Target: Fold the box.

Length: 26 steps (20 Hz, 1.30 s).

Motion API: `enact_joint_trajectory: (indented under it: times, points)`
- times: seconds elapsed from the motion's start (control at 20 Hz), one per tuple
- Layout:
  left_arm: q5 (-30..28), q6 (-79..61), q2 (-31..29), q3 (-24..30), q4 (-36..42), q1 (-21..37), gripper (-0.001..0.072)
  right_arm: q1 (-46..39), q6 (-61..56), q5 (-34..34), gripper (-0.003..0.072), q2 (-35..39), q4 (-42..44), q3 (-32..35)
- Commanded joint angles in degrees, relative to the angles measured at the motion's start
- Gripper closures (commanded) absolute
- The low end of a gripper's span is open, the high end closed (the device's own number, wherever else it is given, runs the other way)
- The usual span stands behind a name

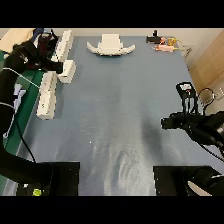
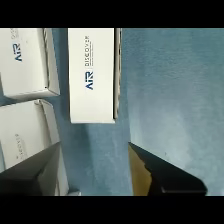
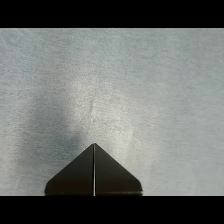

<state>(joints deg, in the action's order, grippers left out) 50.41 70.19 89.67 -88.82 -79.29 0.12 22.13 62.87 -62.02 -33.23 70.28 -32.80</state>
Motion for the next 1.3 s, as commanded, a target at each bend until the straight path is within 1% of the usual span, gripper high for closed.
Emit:
enact_joint_trajectory:
  times: [0.0, 0.2, 0.25, 0.3, 0.4, 0.6, 0.7, 0.8, 0.85, 0.95, 1.05, 1.25]
  points:
    - [11.7, 0.3, -6.3, -1.9, 0.8, -0.1, 0.0698, 0.0, 0.0, 0.0, 0.0683, 0.0, 0.0, 0.0]
    - [21.5, 1.0, -11.3, -1.1, 5.8, -0.3, 0.0698, 0.0, 0.0, 0.0, 0.0683, 0.0, 0.0, 0.0]
    - [22.1, 2.2, -12.9, 0.7, 6.5, -1.0, 0.0699, 0.0, 0.0, 0.0, 0.0683, 0.0, 0.0, 0.0]
    - [21.4, 3.0, -15.0, 3.5, 6.4, -2.1, 0.0700, 0.0, 0.0, 0.0, 0.0683, 0.0, 0.0, 0.0]
    - [18.5, 3.5, -20.5, 11.5, 6.4, -5.6, 0.0699, 0.0, 0.0, 0.0, 0.0683, 0.0, 0.0, 0.0]
    - [9.0, 6.4, -32.5, 29.7, 6.5, -15.6, 0.0699, 0.0, 0.0, 0.0, 0.0683, 0.0, 0.0, 0.0]
    - [6.4, 8.2, -36.2, 36.9, 6.5, -21.8, 0.0698, 0.0, 0.0, 0.0, 0.0683, 0.0, 0.0, 0.0]
    - [3.4, 11.4, -37.6, 42.5, 6.4, -28.2, 0.0697, 0.0, 0.0, 0.0, 0.0683, 0.0, 0.0, 0.0]
    - [1.2, 12.9, -37.6, 44.8, 6.4, -31.2, 0.0697, 0.0, 0.0, 0.0, 0.0683, 0.0, 0.0, 0.0]
    - [-3.4, 15.6, -37.5, 47.9, 6.0, -35.2, 0.0696, 0.0, 0.0, 0.0, 0.0683, 0.0, 0.0, 0.0]
    - [-6.3, 16.5, -37.5, 49.0, 6.0, -36.3, 0.0694, 0.0, 0.0, 0.0, 0.0683, 0.0, 0.0, 0.0]
    - [-6.9, 16.4, -37.5, 49.0, 6.1, -36.2, 0.0694, 0.0, 0.0, 0.0, 0.0683, 0.0, 0.0, 0.0]
